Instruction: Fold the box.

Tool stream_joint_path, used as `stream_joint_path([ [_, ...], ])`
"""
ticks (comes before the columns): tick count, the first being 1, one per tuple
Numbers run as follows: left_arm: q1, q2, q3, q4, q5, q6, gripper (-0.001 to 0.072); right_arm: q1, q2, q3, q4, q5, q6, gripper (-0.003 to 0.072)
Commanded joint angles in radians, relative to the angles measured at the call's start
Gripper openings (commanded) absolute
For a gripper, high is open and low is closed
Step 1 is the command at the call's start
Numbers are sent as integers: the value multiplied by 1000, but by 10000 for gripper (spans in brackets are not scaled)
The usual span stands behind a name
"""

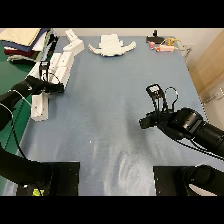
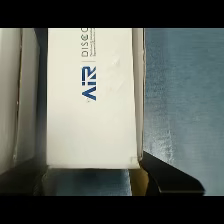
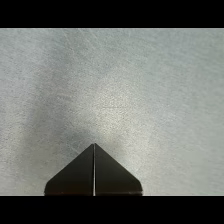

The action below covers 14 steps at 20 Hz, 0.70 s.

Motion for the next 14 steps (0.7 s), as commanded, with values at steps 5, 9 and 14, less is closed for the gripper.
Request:
stream_joint_path([
  [5, -7, -19, 35, -2, 10, 3, 342, 1, -1, 1, 0, 0, 0, 5],
  [9, -7, -19, 35, -2, 10, 3, 342, 1, -1, 1, 1, -1, 0, 6],
  [14, -7, -20, 34, -2, 1, -1, 620, 1, -1, 1, 1, -2, 0, 5],
])
